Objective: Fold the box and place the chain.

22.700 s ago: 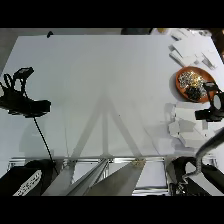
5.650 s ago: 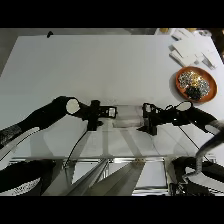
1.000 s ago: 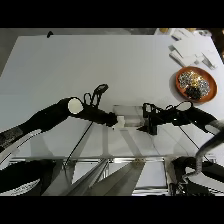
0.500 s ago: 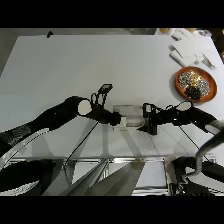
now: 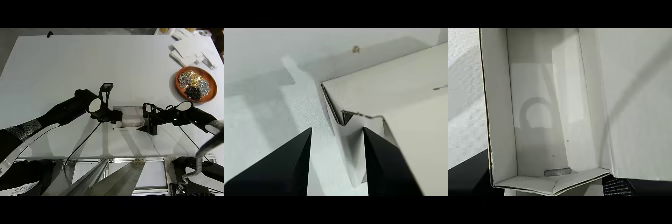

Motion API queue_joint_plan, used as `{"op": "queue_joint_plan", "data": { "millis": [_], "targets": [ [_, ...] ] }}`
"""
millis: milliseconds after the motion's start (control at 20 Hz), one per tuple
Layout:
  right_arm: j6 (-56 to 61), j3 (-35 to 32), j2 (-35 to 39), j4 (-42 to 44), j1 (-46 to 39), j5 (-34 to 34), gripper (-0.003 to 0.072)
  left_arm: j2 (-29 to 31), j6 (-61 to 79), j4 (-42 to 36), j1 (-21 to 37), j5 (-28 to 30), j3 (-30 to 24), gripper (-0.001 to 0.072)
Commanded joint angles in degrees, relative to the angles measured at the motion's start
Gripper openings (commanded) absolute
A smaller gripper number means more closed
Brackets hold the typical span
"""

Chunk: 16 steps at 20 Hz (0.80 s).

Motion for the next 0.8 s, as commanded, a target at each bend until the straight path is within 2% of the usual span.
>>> {"op": "queue_joint_plan", "data": {
  "millis": [0, 150, 300, 450, 750],
  "targets": [
    [0.0, 0.0, 0.0, 0.0, 0.0, 0.0, 0.0413, -0.6, -5.1, 2.3, -0.9, -4.1, 2.6, 0.0350],
    [0.0, 0.0, 0.0, 0.0, 0.0, 0.0, 0.0413, -2.7, -7.6, 4.4, -1.4, -11.8, 7.5, 0.0350],
    [0.0, 0.0, 0.0, 0.0, 0.0, 0.0, 0.0413, -8.0, -8.4, 4.6, -2.5, -18.5, 14.0, 0.0352],
    [0.0, 0.0, 0.0, 0.0, 0.0, 0.0, 0.0413, -11.9, -12.6, 6.2, -4.6, -18.4, 17.1, 0.0352],
    [0.0, 0.0, 0.0, 0.0, 0.0, 0.0, 0.0413, -16.2, -16.9, 9.6, -6.6, -18.3, 17.3, 0.0349]
  ]
}}
